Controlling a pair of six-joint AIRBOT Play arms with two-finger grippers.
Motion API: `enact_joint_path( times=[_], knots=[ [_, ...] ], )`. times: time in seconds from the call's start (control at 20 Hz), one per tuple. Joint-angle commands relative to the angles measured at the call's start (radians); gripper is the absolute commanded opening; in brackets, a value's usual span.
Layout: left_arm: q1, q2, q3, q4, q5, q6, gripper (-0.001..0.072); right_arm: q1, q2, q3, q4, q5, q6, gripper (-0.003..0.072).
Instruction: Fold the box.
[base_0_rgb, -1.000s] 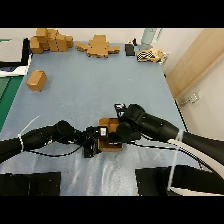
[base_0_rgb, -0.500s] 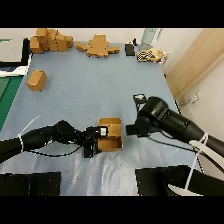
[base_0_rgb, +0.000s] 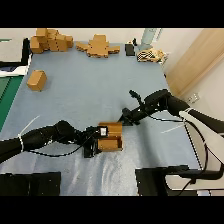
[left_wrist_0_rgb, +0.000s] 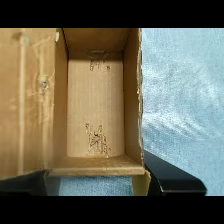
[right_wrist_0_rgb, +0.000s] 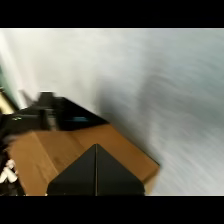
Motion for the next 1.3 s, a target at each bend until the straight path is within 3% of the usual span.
enact_joint_path(
  times=[0.0,0.15,0.3,0.5,0.8,1.0,1.25],
  knots=[
    [0.0,-0.001,0.001,0.0,0.0,0.001,0.0474,0.011,-0.045,-0.001,0.235,-0.139,-0.337,0.0003],
    [0.0,-0.001,0.001,0.0,0.0,0.001,0.0473,0.03,0.021,-0.034,0.229,-0.188,-0.416,0.0004],
    [0.0,-0.001,0.001,0.0,0.001,0.001,0.0474,0.072,0.102,-0.112,0.201,-0.151,-0.422,0.0004],
    [0.0,-0.001,0.001,0.0,0.002,0.001,0.0474,0.177,0.219,-0.231,0.06,0.112,-0.421,0.0004],
    [0.0,-0.001,0.001,0.0,0.0,0.001,0.0474,0.414,0.523,-0.299,-0.246,0.524,-0.391,0.0006],
    [0.0,-0.001,0.001,0.0,0.0,0.001,0.0474,0.5,0.629,-0.341,-0.395,0.571,-0.39,0.0006],
    [0.0,-0.001,0.001,0.0,0.0,0.001,0.0474,0.699,0.796,-0.49,-0.571,0.764,-0.384,0.0006]
  ],
)
